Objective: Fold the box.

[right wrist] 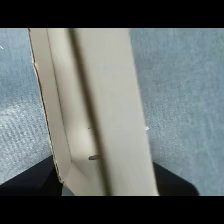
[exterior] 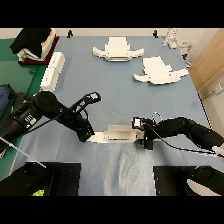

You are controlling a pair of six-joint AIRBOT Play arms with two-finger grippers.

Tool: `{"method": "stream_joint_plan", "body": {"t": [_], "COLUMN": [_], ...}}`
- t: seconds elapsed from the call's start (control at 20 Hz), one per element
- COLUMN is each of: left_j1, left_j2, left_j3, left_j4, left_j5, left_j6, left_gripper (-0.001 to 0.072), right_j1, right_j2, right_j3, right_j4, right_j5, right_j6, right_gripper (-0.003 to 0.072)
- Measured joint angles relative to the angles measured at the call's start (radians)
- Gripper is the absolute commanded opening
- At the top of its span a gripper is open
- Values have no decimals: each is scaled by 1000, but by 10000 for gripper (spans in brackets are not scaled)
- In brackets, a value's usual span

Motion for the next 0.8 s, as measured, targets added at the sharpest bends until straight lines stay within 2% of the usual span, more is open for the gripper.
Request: {"method": "stream_joint_plan", "body": {"t": [0.1, 0.3, 0.6, 0.8], "left_j1": [-57, -161, -159, -137], "left_j2": [-1, -61, -228, -325], "left_j3": [-11, -3, 71, 93], "left_j4": [-81, -202, -254, -258], "left_j5": [11, 185, 396, 444], "left_j6": [-73, -153, -220, -238], "left_gripper": [16, 16, 16, 16], "right_j1": [0, 0, 0, 0], "right_j2": [0, 0, 0, 0], "right_j3": [0, 0, 0, 0], "right_j4": [0, 0, 0, 0], "right_j5": [0, 0, 0, 0], "right_j6": [0, 0, 0, 0], "right_gripper": [407, 407, 407, 407]}}
